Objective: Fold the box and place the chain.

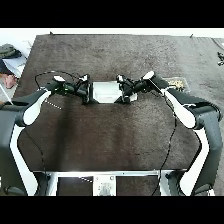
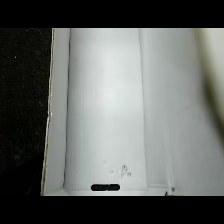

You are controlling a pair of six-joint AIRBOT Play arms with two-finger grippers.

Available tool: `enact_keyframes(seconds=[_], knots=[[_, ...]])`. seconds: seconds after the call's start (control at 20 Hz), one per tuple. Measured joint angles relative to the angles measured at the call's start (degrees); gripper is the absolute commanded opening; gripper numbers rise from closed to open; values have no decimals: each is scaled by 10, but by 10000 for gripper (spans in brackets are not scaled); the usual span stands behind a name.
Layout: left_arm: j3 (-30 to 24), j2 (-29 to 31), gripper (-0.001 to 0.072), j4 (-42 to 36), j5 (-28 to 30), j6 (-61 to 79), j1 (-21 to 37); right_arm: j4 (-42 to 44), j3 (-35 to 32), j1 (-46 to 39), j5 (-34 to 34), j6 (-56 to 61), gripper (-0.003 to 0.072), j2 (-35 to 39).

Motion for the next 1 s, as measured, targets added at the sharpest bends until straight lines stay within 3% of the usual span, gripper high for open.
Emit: enact_keyframes(seconds=[0.35, 0.4, 0.45, 1.0], knots=[[0, 0, 406, 0, 0, 0, 0, 1, 0, 1, 0, -2, 371, 0], [0, 0, 406, 0, 0, 0, 0, 1, 0, 1, 0, -2, 396, 0], [0, 0, 407, 0, 0, 0, 0, 1, 0, 1, -1, -2, 584, 0], [0, 0, 406, 0, 0, 0, 0, -22, 0, -3, 10, 1, 590, 18]])
